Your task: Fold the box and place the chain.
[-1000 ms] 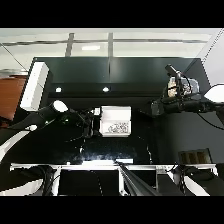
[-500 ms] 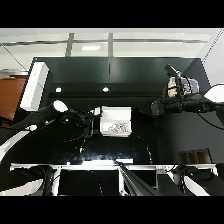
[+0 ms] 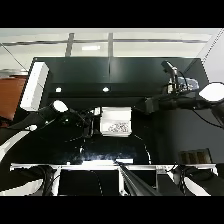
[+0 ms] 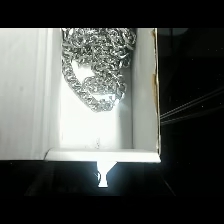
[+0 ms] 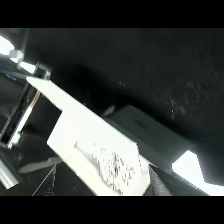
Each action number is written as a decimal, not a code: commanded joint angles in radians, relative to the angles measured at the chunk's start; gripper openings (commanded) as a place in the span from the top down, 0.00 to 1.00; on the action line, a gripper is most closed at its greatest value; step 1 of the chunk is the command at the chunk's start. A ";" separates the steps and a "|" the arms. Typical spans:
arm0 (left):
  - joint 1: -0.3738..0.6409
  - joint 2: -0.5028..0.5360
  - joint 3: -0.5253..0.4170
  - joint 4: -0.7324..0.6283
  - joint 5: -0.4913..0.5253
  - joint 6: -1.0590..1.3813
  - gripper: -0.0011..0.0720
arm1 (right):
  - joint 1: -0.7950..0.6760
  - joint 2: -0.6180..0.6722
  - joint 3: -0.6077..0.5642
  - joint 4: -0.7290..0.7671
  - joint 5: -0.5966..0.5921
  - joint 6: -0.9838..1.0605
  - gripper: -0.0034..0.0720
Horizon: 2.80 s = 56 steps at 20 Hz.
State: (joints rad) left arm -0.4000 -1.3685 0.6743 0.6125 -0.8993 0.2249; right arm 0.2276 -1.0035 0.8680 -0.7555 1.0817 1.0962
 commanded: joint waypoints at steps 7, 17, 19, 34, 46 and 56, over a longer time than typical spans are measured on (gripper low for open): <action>-0.001 -0.001 0.001 0.000 0.002 0.000 0.43 | 0.182 -0.284 0.228 -0.296 -0.159 0.014 0.00; -0.001 -0.001 0.001 0.000 0.002 0.000 0.42 | 0.212 -0.296 0.229 -0.166 0.039 -0.334 0.00; -0.001 -0.001 0.001 0.000 0.002 0.000 0.42 | 0.230 -0.296 0.229 -0.160 0.053 -0.360 0.00; -0.001 -0.001 0.001 0.000 0.002 0.000 0.42 | 0.274 -0.315 0.220 -0.258 0.161 -0.347 0.00; -0.001 -0.001 0.001 0.000 0.002 0.000 0.42 | 0.274 -0.315 0.220 -0.225 0.179 -0.341 0.46; -0.001 -0.001 0.001 0.000 0.002 0.000 0.42 | 0.327 -0.311 0.220 -0.279 0.196 -0.280 0.64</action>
State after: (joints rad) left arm -0.4000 -1.3685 0.6743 0.6125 -0.8978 0.2249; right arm 0.5282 -1.3151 1.0885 -1.0008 1.2770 0.8059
